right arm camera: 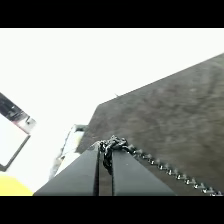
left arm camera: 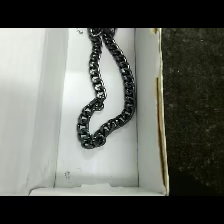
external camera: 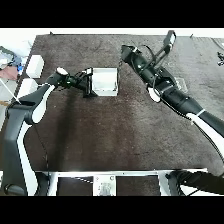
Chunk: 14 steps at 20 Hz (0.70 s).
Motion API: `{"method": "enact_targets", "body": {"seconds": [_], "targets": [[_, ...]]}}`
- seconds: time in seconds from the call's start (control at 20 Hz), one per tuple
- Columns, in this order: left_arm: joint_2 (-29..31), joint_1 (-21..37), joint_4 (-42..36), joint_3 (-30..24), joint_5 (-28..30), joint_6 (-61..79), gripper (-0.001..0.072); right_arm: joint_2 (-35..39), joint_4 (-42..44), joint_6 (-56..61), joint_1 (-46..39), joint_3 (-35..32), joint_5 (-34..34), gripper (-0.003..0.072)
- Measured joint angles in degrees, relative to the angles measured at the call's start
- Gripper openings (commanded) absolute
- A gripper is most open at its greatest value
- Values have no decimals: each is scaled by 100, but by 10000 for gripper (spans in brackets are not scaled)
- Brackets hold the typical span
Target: Fold the box and place the chain.
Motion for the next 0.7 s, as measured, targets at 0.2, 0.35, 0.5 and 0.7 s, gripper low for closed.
{"method": "enact_targets", "body": {"seconds": [0.2,0.35,0.5,0.7], "targets": [[0,0,2,0,0,0,73,-581,-52,22,308,461,35,8],[0,0,0,0,0,0,73,-933,-37,44,474,610,549,9],[0,0,0,0,0,0,73,-1084,-22,-24,566,660,1279,602],[0,0,2,0,0,0,73,-1080,-20,-177,494,678,2205,346]]}}
